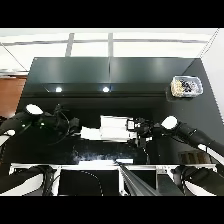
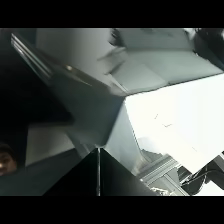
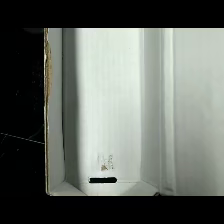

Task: Fold the box and place the chain.

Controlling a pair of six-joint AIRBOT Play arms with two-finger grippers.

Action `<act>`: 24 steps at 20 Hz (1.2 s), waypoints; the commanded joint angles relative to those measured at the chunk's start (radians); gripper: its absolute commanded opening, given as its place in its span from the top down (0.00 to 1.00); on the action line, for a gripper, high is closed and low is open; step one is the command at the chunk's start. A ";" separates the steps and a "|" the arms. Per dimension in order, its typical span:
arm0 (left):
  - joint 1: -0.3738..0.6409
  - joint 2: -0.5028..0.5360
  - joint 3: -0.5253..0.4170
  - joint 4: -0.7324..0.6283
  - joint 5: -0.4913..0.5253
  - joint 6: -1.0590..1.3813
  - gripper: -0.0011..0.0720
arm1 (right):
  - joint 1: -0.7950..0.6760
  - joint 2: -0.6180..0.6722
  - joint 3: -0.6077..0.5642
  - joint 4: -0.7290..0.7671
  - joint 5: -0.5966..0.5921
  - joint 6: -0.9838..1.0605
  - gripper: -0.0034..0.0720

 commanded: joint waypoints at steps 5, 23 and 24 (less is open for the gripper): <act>-0.084 -0.013 -0.021 -0.220 0.045 0.269 0.94 | 0.000 0.000 0.000 0.000 0.000 0.000 0.69; 0.004 -0.009 -0.021 0.027 0.053 0.179 0.95 | 0.000 0.000 0.000 0.000 0.000 0.000 0.69; -0.014 -0.009 -0.021 0.038 0.058 0.179 0.95 | 0.000 0.000 0.000 0.000 0.000 0.000 0.69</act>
